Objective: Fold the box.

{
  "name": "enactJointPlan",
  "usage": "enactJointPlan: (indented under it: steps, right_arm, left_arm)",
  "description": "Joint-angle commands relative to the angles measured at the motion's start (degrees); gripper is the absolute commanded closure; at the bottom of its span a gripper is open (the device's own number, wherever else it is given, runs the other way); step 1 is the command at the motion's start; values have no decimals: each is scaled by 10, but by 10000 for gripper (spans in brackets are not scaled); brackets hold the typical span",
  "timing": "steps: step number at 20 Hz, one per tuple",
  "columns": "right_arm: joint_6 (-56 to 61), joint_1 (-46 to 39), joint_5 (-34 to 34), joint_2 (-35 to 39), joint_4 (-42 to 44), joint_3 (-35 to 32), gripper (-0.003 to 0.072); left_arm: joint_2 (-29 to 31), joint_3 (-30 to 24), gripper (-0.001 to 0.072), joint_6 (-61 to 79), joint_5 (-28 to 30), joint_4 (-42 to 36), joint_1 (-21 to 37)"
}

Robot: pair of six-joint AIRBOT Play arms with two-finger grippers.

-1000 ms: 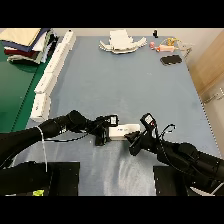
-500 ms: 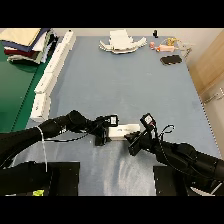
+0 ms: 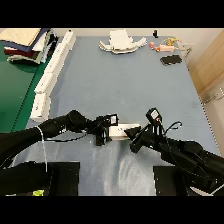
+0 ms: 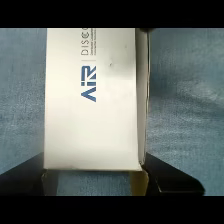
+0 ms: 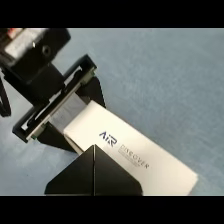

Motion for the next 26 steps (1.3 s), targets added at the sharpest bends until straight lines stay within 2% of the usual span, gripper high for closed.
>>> enactJointPlan:
  steps: [1, 8, 11, 13, 15, 18, 20, 23, 26]
  right_arm:
    - [0, -22, -7, 31, -31, 20, 683]
    - [0, -97, -107, 30, -39, 53, 683]
    - [61, -144, -109, 30, -39, 54, 683]
    - [104, -182, -108, 31, -40, 60, 683]
    - [109, -208, -109, 30, -39, 67, 683]
    - [110, -222, -109, 30, -37, 71, 683]
    - [110, -222, -108, 30, -37, 71, 683]
    - [110, -222, -108, 29, -40, 71, 683]
    - [110, -223, -104, 17, -40, 71, 683]
  left_arm:
    - [0, 0, 304, 2, -1, 1, 0]
    - [0, 0, 305, -1, -1, 0, 0]
    - [5, 6, 305, -87, 2, 2, 4]
    - [21, 17, 305, -160, 12, 6, 27]
    - [34, 40, 305, -236, 37, 13, 80]
    - [22, 114, 305, -386, 47, 137, 197]
    - [-11, 180, 305, -470, 43, 211, 272]
    - [-103, 300, 304, -536, 0, 253, 365]
    - [-201, 413, 305, -580, -36, 282, 414]
